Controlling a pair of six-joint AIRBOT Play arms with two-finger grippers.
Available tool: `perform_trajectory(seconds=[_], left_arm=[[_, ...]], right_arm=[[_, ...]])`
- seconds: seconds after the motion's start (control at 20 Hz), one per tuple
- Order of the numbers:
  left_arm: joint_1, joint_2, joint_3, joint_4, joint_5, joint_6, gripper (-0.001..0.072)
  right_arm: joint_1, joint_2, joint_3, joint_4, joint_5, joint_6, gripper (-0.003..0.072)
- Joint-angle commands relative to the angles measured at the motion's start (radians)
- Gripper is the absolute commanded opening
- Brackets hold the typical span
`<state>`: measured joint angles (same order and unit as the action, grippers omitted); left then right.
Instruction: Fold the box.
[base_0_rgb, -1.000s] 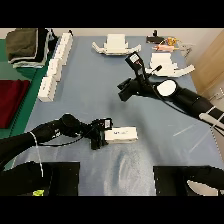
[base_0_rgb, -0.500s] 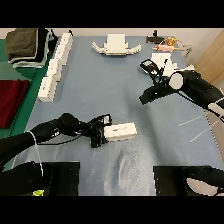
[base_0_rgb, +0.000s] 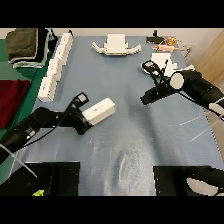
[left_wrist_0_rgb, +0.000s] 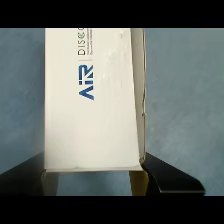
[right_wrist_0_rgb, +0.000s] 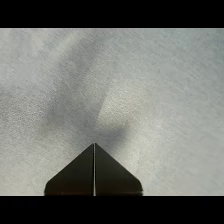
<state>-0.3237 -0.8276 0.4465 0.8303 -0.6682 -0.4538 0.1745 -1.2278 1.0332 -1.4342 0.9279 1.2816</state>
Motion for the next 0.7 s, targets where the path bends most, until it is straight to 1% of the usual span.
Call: perform_trajectory(seconds=[0.0,0.1,0.25,0.4,0.5,0.65], left_arm=[[0.212,0.148,0.001,0.36,-0.208,-0.355,0.0503],[0.354,0.216,0.0,0.375,-0.293,-0.355,0.0503],[0.573,0.296,0.0,0.375,-0.32,-0.328,0.0503],[0.766,0.301,-0.002,0.375,-0.368,-0.24,0.0503],[0.849,0.284,-0.018,0.374,-0.355,-0.215,0.0503],[0.914,0.25,-0.04,0.365,-0.303,-0.186,0.0503]], right_arm=[[0.0,-0.001,0.001,-0.001,0.003,0.002,0.0006],[0.0,-0.001,0.001,-0.001,0.003,0.002,0.0006],[0.0,-0.001,0.001,-0.001,0.003,0.002,0.0005],[0.0,-0.001,0.001,-0.001,0.003,0.001,0.0005],[0.0,-0.001,0.001,-0.001,0.003,0.002,0.0006],[0.0,-0.001,0.001,-0.001,0.003,0.002,0.0005]])
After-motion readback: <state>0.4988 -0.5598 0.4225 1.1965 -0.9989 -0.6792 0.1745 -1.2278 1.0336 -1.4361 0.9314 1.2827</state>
